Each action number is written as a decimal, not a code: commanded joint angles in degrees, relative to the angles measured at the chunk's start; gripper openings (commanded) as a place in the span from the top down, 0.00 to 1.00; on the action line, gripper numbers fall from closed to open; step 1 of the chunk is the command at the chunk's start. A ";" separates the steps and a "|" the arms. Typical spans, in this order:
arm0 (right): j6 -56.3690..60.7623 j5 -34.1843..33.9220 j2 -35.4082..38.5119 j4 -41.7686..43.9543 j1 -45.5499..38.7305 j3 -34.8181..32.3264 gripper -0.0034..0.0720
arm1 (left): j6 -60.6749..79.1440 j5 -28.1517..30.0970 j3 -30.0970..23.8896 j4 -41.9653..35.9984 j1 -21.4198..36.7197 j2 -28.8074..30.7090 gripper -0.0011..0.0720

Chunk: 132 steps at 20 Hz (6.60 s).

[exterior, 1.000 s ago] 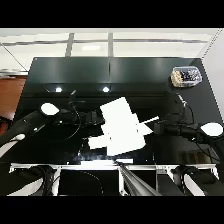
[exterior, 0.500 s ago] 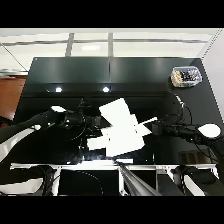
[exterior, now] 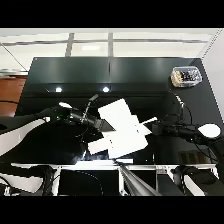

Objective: Fold the box and place the chain.

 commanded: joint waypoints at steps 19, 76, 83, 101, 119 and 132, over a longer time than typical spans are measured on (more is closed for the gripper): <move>0.20 12.85 0.04 -18.75 -7.37 14.03 0.03 | -5.22 -2.89 6.21 18.93 -0.33 0.90 0.96; -35.34 -18.69 -10.25 -20.48 36.00 2.45 0.02 | 11.43 23.50 7.48 43.56 -13.16 13.49 0.95; -29.79 -18.82 -4.74 -23.96 33.22 4.42 0.02 | 11.43 23.50 7.48 43.56 -13.16 13.49 0.95; -28.96 -6.32 -5.51 -32.61 19.32 7.32 0.02 | 11.43 22.16 7.48 43.56 -13.16 13.51 0.95; -30.45 -17.27 -6.71 -24.68 30.45 4.37 0.02 | 11.43 22.21 7.52 43.56 -13.16 13.51 0.95; -33.70 -15.41 -8.48 -18.82 26.05 7.08 0.02 | 11.43 22.45 7.52 43.56 -13.16 13.51 0.95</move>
